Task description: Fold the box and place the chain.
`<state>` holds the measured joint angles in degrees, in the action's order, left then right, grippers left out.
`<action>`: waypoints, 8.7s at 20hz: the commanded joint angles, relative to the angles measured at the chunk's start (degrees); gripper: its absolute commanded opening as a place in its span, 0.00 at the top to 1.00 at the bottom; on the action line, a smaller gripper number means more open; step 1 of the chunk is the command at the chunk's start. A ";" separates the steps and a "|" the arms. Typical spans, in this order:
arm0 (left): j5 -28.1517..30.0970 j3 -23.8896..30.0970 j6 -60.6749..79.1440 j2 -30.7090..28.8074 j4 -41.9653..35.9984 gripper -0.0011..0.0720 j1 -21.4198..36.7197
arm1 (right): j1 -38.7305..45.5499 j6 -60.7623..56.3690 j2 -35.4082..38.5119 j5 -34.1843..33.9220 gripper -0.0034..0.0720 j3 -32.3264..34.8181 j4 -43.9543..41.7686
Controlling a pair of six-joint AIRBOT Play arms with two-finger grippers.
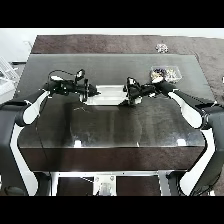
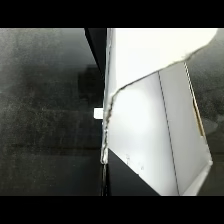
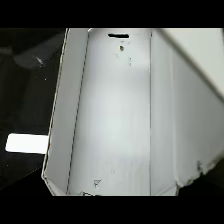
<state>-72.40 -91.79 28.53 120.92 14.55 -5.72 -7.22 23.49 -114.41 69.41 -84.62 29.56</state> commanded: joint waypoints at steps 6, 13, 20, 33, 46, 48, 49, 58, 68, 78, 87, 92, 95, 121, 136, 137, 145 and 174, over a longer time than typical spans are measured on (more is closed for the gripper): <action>0.02 -0.02 0.02 -0.04 0.02 0.95 0.02 | -0.44 -0.57 -0.04 -0.13 0.17 -0.33 1.14; 0.00 -0.02 0.02 -0.04 0.02 0.95 0.02 | -0.44 -0.55 -0.07 -0.11 0.17 -0.31 1.09; 0.00 -0.02 0.02 -0.04 0.02 0.95 0.02 | -0.44 -0.55 -0.07 -0.11 0.16 -0.28 1.07; -0.20 -0.02 0.02 -0.04 -0.04 0.95 0.00 | -0.44 -0.55 -0.07 -0.11 0.16 -0.28 0.96; -1.18 -0.02 -0.17 -0.07 -1.03 0.95 0.02 | -0.44 -0.55 -0.07 -0.11 0.17 -0.28 0.96; -2.19 -0.02 -0.20 -0.07 -2.40 0.49 0.02 | -0.44 -0.55 -0.07 -0.11 0.16 -0.28 0.96; -2.84 -0.02 -0.15 -0.07 -2.89 0.42 0.02 | -0.44 -0.55 -0.07 -0.11 0.16 -0.28 0.96; -10.58 -1.11 -0.02 -0.83 -6.12 0.42 0.15 | -0.44 -0.55 -0.07 -0.11 0.16 -0.28 0.96; -19.02 -1.70 -1.27 -8.79 -5.97 0.74 6.75 | -0.44 -0.55 -0.07 -0.11 0.16 -0.28 0.94; -11.96 2.71 -12.02 -25.79 -3.54 0.96 7.80 | -0.44 -0.55 -0.07 -0.11 0.17 -0.28 0.94; 5.51 24.55 -4.00 -44.50 -3.52 0.96 3.89 | -0.44 -0.55 -0.07 -0.13 0.16 -0.28 0.96; 14.67 33.68 0.22 -44.46 -2.58 0.96 -1.64 | -0.44 -0.55 -0.07 -0.11 0.16 -0.26 0.94; 12.15 37.20 -0.48 -43.74 -0.52 0.96 -2.58 | -0.44 -0.55 -0.07 -0.13 0.16 -0.28 0.94; 19.19 15.82 -8.39 -21.00 -4.57 0.96 -2.69 | -0.44 -0.55 -0.07 -0.11 0.16 -0.28 0.94; 25.09 12.68 -8.20 -14.71 0.57 0.96 -7.15 | -0.44 -0.55 -0.07 -0.11 0.16 -0.26 0.94; 25.05 12.68 -8.20 -14.69 0.63 0.96 -7.21 | -0.44 -0.55 -0.07 -0.11 0.16 -0.28 0.94; 25.07 12.68 -9.18 -14.71 3.10 0.96 -7.19 | -0.44 -0.55 -0.07 -0.11 0.16 -0.28 0.94; 8.55 12.50 -23.10 -22.53 26.38 0.03 -2.67 | -0.44 -0.55 -0.07 -0.11 0.16 -0.28 0.94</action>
<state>-64.29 -79.29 4.40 95.64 42.09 -8.45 -7.64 22.94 -114.48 69.28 -84.88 30.50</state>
